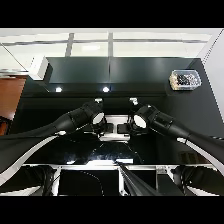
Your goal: Fold the box and place the chain.
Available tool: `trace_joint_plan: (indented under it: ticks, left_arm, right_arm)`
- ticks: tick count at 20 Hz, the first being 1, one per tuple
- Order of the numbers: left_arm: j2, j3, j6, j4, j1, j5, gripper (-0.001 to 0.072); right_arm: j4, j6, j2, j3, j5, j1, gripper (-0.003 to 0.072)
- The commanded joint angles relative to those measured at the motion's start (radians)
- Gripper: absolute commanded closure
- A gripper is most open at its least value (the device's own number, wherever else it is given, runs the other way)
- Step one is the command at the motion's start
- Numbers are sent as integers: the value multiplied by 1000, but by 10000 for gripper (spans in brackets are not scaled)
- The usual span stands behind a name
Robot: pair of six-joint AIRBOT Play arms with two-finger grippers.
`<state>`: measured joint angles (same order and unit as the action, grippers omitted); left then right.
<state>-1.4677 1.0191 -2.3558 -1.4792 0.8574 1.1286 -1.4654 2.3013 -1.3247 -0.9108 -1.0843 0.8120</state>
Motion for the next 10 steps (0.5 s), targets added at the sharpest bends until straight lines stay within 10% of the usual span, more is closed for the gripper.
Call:
trace_joint_plan:
  ticks: [1, 10]
  left_arm:
    - [1, 1, -1, -2, 0, 2, 677]
    - [1, 1, -1, -1, 0, 1, 677]
  right_arm:
    - [-21, 23, -14, -6, -18, 3, 446]
    - [-5, 25, -52, -6, -11, 3, 447]
